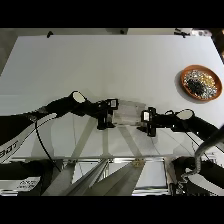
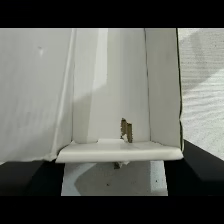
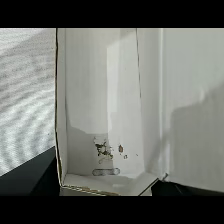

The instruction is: Fold the box and place the chain.

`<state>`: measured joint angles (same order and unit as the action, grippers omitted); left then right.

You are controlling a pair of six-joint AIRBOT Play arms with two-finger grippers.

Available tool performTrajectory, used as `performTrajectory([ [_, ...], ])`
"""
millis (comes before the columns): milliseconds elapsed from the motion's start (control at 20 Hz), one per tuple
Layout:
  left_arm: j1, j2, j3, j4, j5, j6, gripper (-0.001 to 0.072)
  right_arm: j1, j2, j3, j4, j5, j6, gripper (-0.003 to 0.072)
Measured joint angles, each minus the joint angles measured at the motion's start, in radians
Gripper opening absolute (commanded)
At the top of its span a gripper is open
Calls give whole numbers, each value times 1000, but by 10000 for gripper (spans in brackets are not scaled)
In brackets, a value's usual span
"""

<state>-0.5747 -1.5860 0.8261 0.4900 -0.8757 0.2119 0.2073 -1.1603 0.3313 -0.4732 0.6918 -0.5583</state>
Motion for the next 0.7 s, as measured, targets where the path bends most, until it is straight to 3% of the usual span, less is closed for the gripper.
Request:
performTrajectory([
  [100, 0, 0, 0, 0, 0, 0, 339, 0, 0, 0, 0, 1, 0, 350],
  [150, 0, 0, 0, 0, 0, 0, 339, 0, 0, 0, 0, 2, 1, 438],
  [200, 0, 0, 0, 0, 0, 0, 339, 0, 0, 0, 0, 2, 2, 616],
  [250, 0, 0, 0, -1, 0, 0, 339, 0, 0, 0, 0, -2, 5, 712],
  [550, 0, -1, 0, -3, 2, -1, 339, 0, 31, 0, -29, 0, 18, 713],
  [700, 0, -1, 0, -2, 2, 0, 339, 0, 93, 0, -141, 0, 113, 712],
])
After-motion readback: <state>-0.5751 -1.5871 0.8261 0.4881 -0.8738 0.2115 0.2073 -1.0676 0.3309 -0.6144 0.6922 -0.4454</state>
